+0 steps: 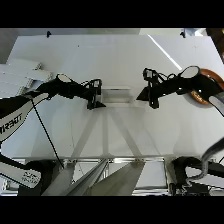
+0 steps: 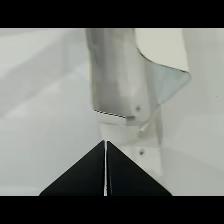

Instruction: Fold the box and place the chain.

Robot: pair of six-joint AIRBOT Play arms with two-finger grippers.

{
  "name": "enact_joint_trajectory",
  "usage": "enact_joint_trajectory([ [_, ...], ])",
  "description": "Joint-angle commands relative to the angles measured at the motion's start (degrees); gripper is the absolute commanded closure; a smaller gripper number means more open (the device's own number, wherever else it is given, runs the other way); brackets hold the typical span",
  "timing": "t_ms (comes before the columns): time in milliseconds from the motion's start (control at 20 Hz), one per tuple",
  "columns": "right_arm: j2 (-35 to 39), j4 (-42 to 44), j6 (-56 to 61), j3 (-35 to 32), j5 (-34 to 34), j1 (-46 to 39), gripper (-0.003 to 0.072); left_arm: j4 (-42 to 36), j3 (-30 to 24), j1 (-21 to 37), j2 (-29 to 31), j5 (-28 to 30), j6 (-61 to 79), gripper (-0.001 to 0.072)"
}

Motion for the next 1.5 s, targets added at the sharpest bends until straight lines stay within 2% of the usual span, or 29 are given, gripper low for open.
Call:
enact_joint_trajectory([
  [0, 2.0, 5.2, 12.2, 0.1, 3.7, 2.1, 0.0673, 0.0, 0.0, 0.0, 0.0, 0.0, 0.0, 0.0622],
  [100, 2.0, 3.9, 18.2, 0.1, -2.6, 5.8, 0.0673, 0.0, 0.0, 0.0, 0.0, 0.0, 0.0, 0.0622],
  [200, 2.0, 4.4, 18.1, 0.1, -10.3, 8.6, 0.0677, 0.0, 0.0, 0.0, 0.0, 0.0, 0.0, 0.0622],
  [400, -0.6, 13.5, 16.9, 0.1, -29.5, 9.0, 0.0679, 0.0, 0.0, 0.0, 0.0, 0.0, 0.0, 0.0622],
  [600, -7.5, 14.5, 17.8, 0.1, -35.8, 9.0, 0.0678, 0.0, 0.0, 0.0, 0.0, 0.0, 0.0, 0.0622],
  [750, -11.5, 16.2, 17.8, 0.1, -34.8, 9.2, 0.0677, 0.0, 0.0, 0.0, 0.0, 0.0, 0.0, 0.0622],
  [900, -11.0, 15.9, 17.5, 0.1, -31.9, 9.7, 0.0677, 0.0, 0.0, 0.0, 0.0, 0.0, 0.0, 0.0622],
  [1100, -6.2, 15.4, 17.5, 0.1, -26.4, 9.7, 0.0676, 0.0, 0.0, 0.0, 0.0, 0.0, 0.0, 0.0622],
  [1250, 0.0, 8.4, 17.3, 0.1, -21.7, 9.7, 0.0667, 0.0, 0.0, 0.0, 0.0, 0.0, 0.0, 0.0622],
  [1300, 1.9, 4.8, 16.8, 0.1, -20.6, 9.7, 0.0646, 0.0, 0.0, 0.0, 0.0, 0.0, 0.0, 0.0622],
  [1400, 5.0, -4.1, 16.6, 0.1, -19.5, 9.7, 0.0427, 0.0, 0.0, 0.0, 0.0, 0.0, 0.0, 0.0622],
  [1450, 5.7, -8.7, 16.6, 0.1, -18.9, 9.7, 0.0364, 0.0, 0.0, 0.0, 0.0, 0.0, 0.0, 0.0622],
])
